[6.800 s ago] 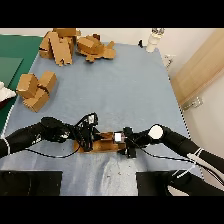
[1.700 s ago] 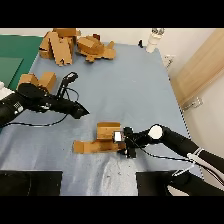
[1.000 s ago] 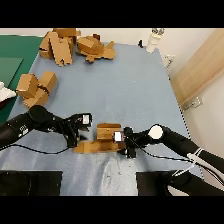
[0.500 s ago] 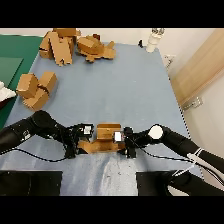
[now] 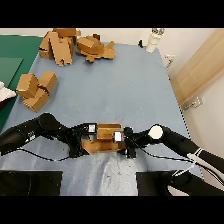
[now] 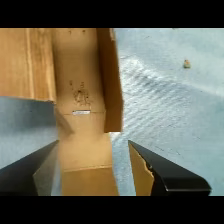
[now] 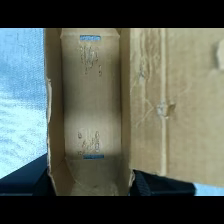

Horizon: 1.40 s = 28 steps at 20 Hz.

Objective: Fold the box.

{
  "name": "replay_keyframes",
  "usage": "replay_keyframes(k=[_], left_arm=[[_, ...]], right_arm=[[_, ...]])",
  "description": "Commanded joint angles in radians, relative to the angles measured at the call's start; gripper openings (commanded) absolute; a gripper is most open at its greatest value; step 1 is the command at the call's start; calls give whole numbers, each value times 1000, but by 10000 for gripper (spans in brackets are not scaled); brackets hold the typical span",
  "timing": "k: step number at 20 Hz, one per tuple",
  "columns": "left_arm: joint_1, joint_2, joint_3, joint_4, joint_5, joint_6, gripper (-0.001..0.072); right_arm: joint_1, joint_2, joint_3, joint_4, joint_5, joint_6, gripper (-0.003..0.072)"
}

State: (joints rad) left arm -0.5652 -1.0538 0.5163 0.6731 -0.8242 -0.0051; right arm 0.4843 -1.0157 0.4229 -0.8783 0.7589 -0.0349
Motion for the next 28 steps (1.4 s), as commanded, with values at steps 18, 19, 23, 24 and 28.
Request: replay_keyframes(k=[18, 19, 23, 24, 28], left_arm=[[-78, -6, 0, -31, 134, -74, 638], [-78, -6, 0, -31, 134, -74, 637], [-82, -6, 0, -30, 128, -74, 369], [-92, -6, 0, -31, 125, -74, 353], [-142, -6, 0, -29, 159, -74, 352]], right_arm=[[0, 0, 0, 0, 0, 0, 563], [0, 0, 0, 0, 0, 0, 563], [0, 0, 0, 0, 0, 0, 563], [0, 0, 0, 0, 0, 0, 563], [0, 0, 0, 0, 0, 0, 563]])
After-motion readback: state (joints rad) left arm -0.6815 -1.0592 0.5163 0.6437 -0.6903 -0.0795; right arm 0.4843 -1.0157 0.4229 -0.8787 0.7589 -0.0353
